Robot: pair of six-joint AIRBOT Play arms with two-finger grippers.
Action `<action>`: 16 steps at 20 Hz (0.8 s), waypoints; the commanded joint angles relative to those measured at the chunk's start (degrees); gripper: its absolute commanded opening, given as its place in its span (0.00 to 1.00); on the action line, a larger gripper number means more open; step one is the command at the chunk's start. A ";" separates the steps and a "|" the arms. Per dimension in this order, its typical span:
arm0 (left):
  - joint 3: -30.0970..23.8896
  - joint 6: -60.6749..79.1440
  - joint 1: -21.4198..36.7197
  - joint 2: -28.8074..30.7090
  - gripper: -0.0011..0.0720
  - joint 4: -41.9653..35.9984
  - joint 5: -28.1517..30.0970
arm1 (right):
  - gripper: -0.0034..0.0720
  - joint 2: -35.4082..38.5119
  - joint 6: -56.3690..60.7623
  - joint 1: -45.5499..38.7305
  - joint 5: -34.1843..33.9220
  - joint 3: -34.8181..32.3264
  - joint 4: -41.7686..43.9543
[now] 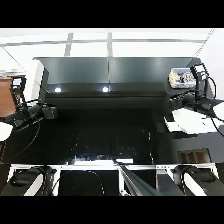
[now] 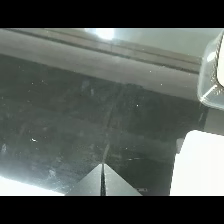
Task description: Fold the box and place the chain.
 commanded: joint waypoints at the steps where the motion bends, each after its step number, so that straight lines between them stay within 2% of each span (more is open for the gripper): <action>1: -0.04 0.02 0.02 0.04 0.06 0.02 0.00 | 0.07 -0.02 0.00 0.07 0.02 0.00 0.00; 13: -0.04 0.02 0.02 0.04 0.06 0.02 0.00 | 0.07 -0.02 -0.09 0.07 -0.11 0.00 -0.02; 16: -0.04 0.02 0.02 0.04 0.06 -0.15 1.01 | 0.07 -0.07 -1.70 0.11 -12.31 0.00 3.91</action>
